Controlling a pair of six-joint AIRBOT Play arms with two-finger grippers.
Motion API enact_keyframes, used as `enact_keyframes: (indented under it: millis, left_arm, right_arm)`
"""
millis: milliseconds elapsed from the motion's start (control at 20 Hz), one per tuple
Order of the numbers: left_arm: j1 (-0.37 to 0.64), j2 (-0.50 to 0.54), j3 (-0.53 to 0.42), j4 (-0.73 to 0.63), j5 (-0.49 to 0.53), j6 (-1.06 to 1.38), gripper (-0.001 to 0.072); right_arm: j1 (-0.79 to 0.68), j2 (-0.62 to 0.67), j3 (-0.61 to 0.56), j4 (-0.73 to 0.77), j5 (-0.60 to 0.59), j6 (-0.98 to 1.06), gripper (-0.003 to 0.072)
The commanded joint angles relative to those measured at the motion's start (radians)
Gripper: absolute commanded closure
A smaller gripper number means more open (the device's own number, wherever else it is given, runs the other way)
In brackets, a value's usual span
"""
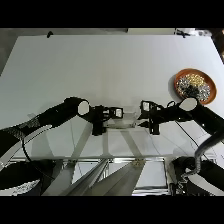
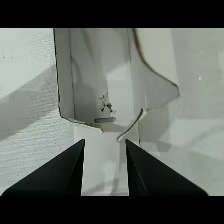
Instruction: Fold the box and place the chain.
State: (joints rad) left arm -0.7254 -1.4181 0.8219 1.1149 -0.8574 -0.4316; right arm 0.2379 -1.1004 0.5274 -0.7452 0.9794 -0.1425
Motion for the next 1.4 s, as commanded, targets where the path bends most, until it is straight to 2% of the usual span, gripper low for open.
enact_keyframes:
  millis: [0,100,200,300,450,550,1050,1100,1150,1350]
  left_arm:
    - [0.000,-0.001,0.000,0.000,0.000,0.000,0.0499]
    - [0.000,-0.001,0.000,0.000,0.000,0.000,0.0499]
    - [0.000,-0.001,0.000,0.000,0.000,0.001,0.0499]
    - [0.000,-0.001,0.000,0.000,0.000,0.000,0.0499]
    - [0.000,-0.001,0.000,0.000,0.000,0.000,0.0499]
    - [0.000,-0.001,0.000,0.000,0.000,0.000,0.0499]
    - [0.000,-0.001,0.000,0.000,0.000,0.000,0.0499]
    - [0.000,-0.001,0.000,0.000,0.000,0.000,0.0499]
    - [0.000,-0.001,0.000,0.000,0.000,0.000,0.0499]
    - [0.000,-0.001,0.000,0.000,0.000,0.000,0.0499]
  right_arm:
    - [0.031,-0.008,0.000,-0.035,-0.030,-0.042,0.0423]
    - [0.031,-0.008,0.000,-0.071,-0.030,-0.039,0.0423]
    - [0.031,-0.008,0.000,-0.056,-0.029,-0.039,0.0425]
    - [0.031,-0.008,0.000,-0.030,-0.027,-0.039,0.0462]
    - [0.031,-0.011,0.000,-0.017,-0.031,-0.040,0.0464]
    - [0.034,-0.019,0.000,-0.003,-0.030,-0.043,0.0533]
    - [0.150,-0.060,0.000,0.021,-0.164,-0.050,0.0537]
    - [0.150,-0.060,0.000,0.021,-0.165,-0.050,0.0591]
    - [0.150,-0.060,0.000,0.025,-0.164,-0.050,0.0606]
    - [0.150,-0.065,0.000,0.064,-0.153,-0.050,0.0600]
